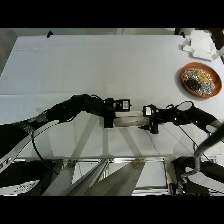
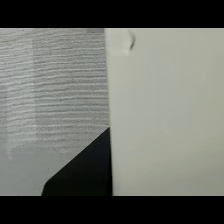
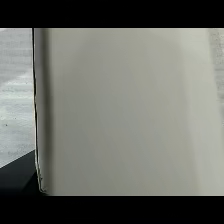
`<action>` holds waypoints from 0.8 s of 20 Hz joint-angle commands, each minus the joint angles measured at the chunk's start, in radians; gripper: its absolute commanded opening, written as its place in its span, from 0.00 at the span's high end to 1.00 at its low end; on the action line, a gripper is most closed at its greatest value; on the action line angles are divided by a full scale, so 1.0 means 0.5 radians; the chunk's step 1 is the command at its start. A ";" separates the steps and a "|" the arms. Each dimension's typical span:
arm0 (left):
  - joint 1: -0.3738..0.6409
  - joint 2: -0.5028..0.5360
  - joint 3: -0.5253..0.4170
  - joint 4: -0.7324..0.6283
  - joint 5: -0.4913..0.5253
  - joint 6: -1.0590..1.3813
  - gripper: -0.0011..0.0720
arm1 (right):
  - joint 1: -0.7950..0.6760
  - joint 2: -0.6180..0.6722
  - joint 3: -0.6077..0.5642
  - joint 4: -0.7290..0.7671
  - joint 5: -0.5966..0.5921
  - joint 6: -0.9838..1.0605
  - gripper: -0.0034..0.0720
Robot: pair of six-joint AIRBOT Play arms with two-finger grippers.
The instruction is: Fold the box and place the chain.
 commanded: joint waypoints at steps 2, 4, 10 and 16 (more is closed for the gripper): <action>-0.001 -0.001 -0.001 0.001 0.002 0.001 0.97 | 0.001 -0.011 0.002 -0.006 -0.005 -0.011 0.43; -0.001 -0.001 -0.001 0.001 0.002 0.001 0.97 | 0.001 -0.011 0.002 -0.005 0.019 -0.010 0.41; -0.001 -0.001 -0.001 0.001 0.002 0.001 0.97 | -0.106 -0.007 0.029 0.010 0.227 -0.011 0.30; -0.001 -0.001 -0.001 0.000 0.002 0.001 0.97 | -0.115 -0.008 0.029 0.093 0.234 -0.012 0.13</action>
